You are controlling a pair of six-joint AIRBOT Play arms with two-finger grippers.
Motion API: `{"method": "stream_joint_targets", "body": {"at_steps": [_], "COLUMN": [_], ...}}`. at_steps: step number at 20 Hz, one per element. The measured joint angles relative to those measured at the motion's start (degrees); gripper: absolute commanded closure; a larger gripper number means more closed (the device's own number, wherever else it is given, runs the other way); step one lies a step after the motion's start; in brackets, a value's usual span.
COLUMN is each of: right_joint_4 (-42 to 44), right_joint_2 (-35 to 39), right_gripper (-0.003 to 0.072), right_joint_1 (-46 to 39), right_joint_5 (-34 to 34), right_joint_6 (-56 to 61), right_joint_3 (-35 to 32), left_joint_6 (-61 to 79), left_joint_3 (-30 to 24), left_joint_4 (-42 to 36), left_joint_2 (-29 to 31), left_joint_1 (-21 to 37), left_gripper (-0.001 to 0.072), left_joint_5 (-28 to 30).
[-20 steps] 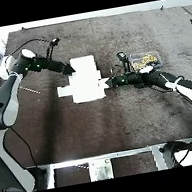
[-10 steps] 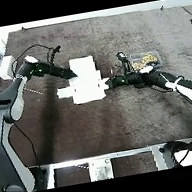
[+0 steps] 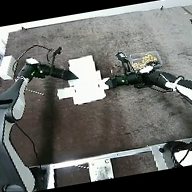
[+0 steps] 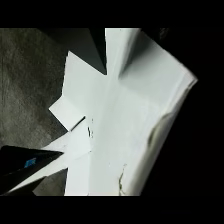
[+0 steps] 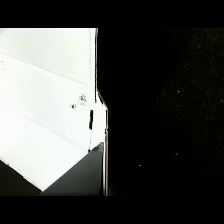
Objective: Fold the box and place the chain.
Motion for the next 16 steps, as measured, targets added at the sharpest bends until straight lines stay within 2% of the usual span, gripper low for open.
{"method": "stream_joint_targets", "body": {"at_steps": [1,2,6,7,8,9,11,12,13,16], "right_joint_4": [-0.02,0.0,-0.02,-0.02,0.0,0.0,-0.02,0.0,0.02,-0.5], "right_joint_2": [0.0,0.0,0.0,0.0,0.0,0.0,0.0,0.0,0.0,0.74], "right_gripper": [0.0697,0.0697,0.0697,0.0697,0.0697,0.0696,0.0696,0.0618,0.0416,0.0437], "right_joint_1": [0.0,0.0,0.0,0.0,0.0,0.0,0.02,0.0,0.0,-1.11], "right_joint_5": [0.0,-0.02,-0.04,-0.07,-0.07,-0.09,-0.13,-0.13,-0.13,0.9], "right_joint_6": [0.0,-0.02,0.0,0.0,0.0,0.02,0.02,0.07,0.17,0.17], "right_joint_3": [0.0,0.0,0.0,0.0,0.0,0.0,0.0,0.0,0.0,0.0], "left_joint_6": [0.15,0.46,1.16,1.51,1.84,2.21,2.97,3.15,3.65,6.75], "left_joint_3": [0.0,0.0,0.0,0.0,0.0,0.0,0.02,0.02,0.02,0.02], "left_joint_4": [-0.02,0.13,1.03,1.25,1.42,1.51,1.46,1.53,1.55,1.95], "left_joint_2": [0.0,-0.02,-0.07,-0.07,-0.07,-0.07,-0.04,-0.04,-0.04,-0.09], "left_joint_1": [0.0,0.0,0.0,0.0,0.0,0.0,0.0,0.0,0.0,0.02], "left_gripper": [0.0425,0.0496,0.0504,0.0566,0.0659,0.0692,0.0694,0.0693,0.0694,0.0694], "left_joint_5": [-0.5,-1.01,-2.82,-3.26,-3.72,-4.04,-4.42,-4.31,-4.28,-4.07]}}
